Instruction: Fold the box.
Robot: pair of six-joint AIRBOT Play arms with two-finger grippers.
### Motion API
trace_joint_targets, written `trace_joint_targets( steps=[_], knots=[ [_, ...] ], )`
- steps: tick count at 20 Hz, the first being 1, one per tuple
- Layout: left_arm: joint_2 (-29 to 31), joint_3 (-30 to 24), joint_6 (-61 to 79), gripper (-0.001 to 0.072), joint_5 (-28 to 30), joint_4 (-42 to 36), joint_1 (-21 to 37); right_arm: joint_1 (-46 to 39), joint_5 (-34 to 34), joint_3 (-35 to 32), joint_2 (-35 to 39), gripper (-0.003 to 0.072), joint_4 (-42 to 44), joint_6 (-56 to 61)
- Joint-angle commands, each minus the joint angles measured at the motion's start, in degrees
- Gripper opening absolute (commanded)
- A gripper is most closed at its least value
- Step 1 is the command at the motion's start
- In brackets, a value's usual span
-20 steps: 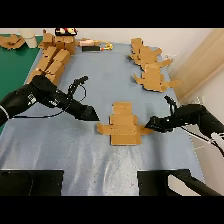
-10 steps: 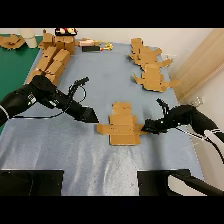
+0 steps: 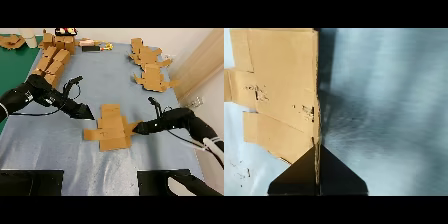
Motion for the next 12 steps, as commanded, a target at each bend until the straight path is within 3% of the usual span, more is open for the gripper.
trace_joint_targets(
  steps=[1, 3, 6, 10, 12],
  knots=[
    [-3.3, 0.0, 0.9, 0.0597, -0.6, 0.0, 3.3, 10.4, 12.1, -9.2, 9.8, 0.0, 4.8, -1.4],
    [-5.1, 0.0, 1.6, 0.0597, -0.6, 0.0, 3.3, 17.0, 19.9, -15.1, 17.1, 0.0, 5.1, 3.7],
    [-7.2, 0.0, 3.0, 0.0596, 2.4, 0.2, 3.3, 22.2, 23.8, -18.9, 24.4, 0.0, 2.6, 10.1],
    [-10.8, 0.0, 6.6, 0.0596, 4.0, -0.6, 3.2, 23.2, 23.9, -19.5, 24.7, 0.0, -0.7, 13.2],
    [-13.1, 0.0, 11.4, 0.0595, 4.3, -4.9, 3.2, 23.2, 23.7, -19.5, 24.0, 0.0, -0.7, 13.2]
  ],
)
